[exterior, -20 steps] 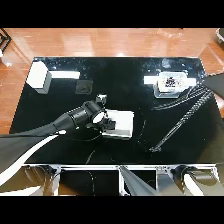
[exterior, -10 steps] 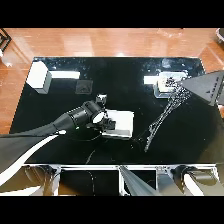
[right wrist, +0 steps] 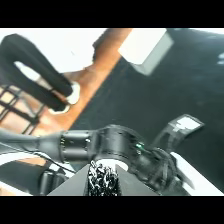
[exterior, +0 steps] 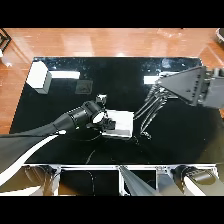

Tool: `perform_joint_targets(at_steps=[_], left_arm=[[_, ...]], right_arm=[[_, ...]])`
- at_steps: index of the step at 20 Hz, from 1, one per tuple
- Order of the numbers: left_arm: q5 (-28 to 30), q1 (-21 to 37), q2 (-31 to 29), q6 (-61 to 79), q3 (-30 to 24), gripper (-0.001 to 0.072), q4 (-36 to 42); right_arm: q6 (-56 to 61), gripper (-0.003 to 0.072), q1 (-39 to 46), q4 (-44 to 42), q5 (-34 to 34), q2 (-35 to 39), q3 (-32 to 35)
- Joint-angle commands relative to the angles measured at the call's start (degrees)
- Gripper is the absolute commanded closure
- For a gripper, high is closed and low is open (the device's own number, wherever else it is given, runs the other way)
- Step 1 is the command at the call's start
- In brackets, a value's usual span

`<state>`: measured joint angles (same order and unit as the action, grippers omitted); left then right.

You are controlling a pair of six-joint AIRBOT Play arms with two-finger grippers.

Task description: Fold the box and place the chain.

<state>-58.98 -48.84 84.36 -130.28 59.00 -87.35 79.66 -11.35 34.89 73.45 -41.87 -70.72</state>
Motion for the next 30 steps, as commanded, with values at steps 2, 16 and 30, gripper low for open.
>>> perform_joint_targets(at_steps=[2, 16, 30], left_arm=[[0.02, 0.02, 0.00, 0.00, 0.00, 0.0686, -0.02], [0.02, 0.02, 0.00, 0.02, 0.00, 0.0686, -0.02], [0.22, 0.02, 0.00, 0.02, 0.00, 0.0686, -0.04]], right_arm=[[-1.31, 0.0671, -7.54, -0.31, -6.99, -4.63, 0.02], [-4.76, 0.0671, -12.50, -4.90, -18.47, -9.51, -0.83], [-5.60, 0.0671, -11.15, -9.25, -18.05, -9.51, -2.62]])
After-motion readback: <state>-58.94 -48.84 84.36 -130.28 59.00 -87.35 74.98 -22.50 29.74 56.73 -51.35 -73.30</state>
